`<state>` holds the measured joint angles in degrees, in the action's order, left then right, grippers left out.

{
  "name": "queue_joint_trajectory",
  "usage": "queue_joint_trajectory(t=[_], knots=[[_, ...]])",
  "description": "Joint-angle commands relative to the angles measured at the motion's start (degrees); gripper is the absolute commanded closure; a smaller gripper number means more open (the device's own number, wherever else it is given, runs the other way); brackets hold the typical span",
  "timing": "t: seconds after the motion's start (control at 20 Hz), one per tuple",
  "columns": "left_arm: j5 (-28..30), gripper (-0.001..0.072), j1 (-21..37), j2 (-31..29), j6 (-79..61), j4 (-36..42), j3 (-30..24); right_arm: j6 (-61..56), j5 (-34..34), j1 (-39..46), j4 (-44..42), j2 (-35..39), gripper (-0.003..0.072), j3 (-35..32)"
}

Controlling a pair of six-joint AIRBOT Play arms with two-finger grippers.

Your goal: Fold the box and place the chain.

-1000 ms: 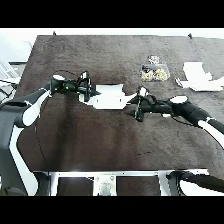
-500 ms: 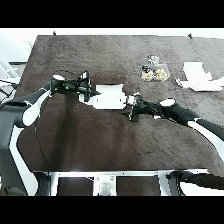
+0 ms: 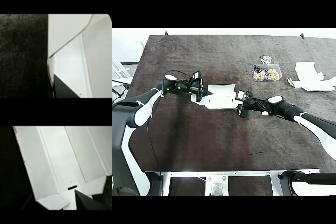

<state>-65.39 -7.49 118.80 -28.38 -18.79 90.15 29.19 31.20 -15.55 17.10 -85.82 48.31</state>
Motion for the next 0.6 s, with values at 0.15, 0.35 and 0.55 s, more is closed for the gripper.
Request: queue_joint_trajectory(t=[0.15,0.35,0.55], knots=[[0.0,0.0689,0.0,0.0,0.0,0.0,0.0,-0.3,-0.1,0.9,-0.2,-0.3,0.0107,4.6],[0.0,0.0689,0.0,0.0,0.0,0.0,0.0,-0.6,-0.1,1.7,-0.2,-0.7,0.0107,5.7],[0.0,0.0689,0.0,0.0,0.0,0.0,0.0,-0.2,5.9,3.8,0.0,-3.7,0.0107,8.7]])
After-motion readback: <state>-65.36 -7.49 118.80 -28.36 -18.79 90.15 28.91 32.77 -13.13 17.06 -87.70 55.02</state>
